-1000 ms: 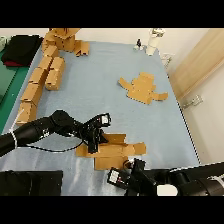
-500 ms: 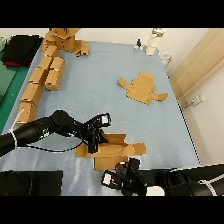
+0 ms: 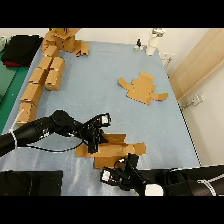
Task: Fold the box.
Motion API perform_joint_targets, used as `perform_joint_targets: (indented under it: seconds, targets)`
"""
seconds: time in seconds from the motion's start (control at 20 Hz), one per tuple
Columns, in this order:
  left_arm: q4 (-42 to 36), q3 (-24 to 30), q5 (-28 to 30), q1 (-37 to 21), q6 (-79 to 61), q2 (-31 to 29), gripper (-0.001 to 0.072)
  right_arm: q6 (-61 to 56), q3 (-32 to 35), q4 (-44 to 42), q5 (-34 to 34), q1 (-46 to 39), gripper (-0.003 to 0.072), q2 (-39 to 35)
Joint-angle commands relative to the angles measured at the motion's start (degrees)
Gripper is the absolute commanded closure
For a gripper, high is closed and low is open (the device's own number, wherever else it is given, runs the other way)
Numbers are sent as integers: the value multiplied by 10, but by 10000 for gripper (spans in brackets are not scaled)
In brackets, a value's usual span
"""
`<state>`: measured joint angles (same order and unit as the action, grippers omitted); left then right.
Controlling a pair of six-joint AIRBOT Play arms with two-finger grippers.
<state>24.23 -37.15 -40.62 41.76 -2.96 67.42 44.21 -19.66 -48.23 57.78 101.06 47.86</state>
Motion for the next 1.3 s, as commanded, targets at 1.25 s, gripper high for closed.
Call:
perform_joint_targets:
  seconds: [1.25]
  targets:
    - [0, 0, 0, 0, 0, 0, 697, 33, 61, 56, -12, -74, -27, -203]
